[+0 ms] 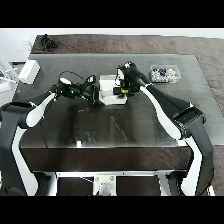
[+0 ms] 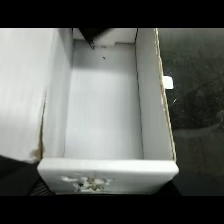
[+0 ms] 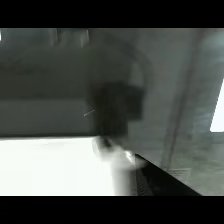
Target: Fold the box and place the chain.
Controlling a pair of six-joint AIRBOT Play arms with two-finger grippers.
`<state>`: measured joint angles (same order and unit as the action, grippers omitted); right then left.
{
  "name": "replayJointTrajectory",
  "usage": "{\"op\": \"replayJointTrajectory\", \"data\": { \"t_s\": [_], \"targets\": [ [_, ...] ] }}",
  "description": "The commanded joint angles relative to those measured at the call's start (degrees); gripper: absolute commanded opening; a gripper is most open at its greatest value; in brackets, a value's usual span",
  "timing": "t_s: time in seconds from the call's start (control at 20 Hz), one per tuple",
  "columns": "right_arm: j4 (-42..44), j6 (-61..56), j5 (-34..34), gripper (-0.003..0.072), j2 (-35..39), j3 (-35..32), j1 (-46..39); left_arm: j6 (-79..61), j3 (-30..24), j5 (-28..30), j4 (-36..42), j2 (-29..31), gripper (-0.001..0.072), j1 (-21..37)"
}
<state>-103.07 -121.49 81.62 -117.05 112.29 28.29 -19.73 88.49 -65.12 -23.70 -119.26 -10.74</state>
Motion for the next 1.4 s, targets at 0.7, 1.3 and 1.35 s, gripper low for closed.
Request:
{"op": "replayJointTrajectory", "data": {
  "t_s": [0.7, 1.3, 1.35],
  "targets": [
    [4.7, 4.5, 0.9, 0.0433, 7.2, 1.3, 0.2, -0.2, 0.0, 0.2, 0.1, 0.0, 0.0355, -0.1],
    [-24.1, 24.5, -5.1, 0.0413, 12.6, 1.1, -6.2, -0.2, 0.0, 0.4, 0.0, 0.0, 0.0355, -0.1],
    [-20.0, 25.4, -7.2, 0.0384, 13.0, 1.1, -8.4, -0.2, 0.0, 0.5, -0.1, 0.0, 0.0355, 0.0]
  ]
}}
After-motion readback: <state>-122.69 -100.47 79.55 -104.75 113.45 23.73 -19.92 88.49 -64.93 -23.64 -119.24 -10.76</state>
